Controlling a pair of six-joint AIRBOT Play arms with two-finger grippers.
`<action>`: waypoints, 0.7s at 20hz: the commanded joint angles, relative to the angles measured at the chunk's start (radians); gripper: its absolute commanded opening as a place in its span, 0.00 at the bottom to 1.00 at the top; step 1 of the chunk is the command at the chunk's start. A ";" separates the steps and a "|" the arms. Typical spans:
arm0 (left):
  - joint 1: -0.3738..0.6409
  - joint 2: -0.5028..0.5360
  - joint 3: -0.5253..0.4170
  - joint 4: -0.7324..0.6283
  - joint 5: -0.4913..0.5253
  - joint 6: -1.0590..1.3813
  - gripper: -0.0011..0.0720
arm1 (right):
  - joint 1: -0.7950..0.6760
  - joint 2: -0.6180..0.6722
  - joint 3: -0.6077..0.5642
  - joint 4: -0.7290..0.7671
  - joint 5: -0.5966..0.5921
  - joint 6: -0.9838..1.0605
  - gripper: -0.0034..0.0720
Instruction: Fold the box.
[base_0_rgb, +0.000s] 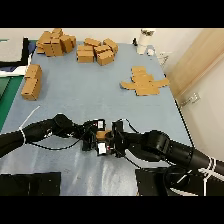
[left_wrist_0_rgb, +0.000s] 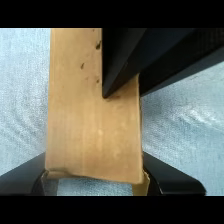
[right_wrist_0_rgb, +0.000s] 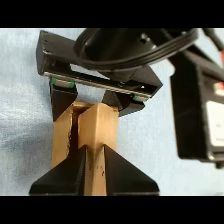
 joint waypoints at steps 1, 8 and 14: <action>0.000 0.000 0.001 0.000 0.000 0.000 0.73 | 0.000 -0.013 0.001 -0.002 0.000 0.008 0.26; 0.000 0.000 0.001 0.001 0.000 0.000 0.73 | 0.004 -0.013 0.000 0.042 -0.015 0.008 0.26; 0.000 0.000 0.001 0.000 0.000 0.000 0.73 | 0.004 -0.037 0.000 0.073 -0.043 0.007 0.26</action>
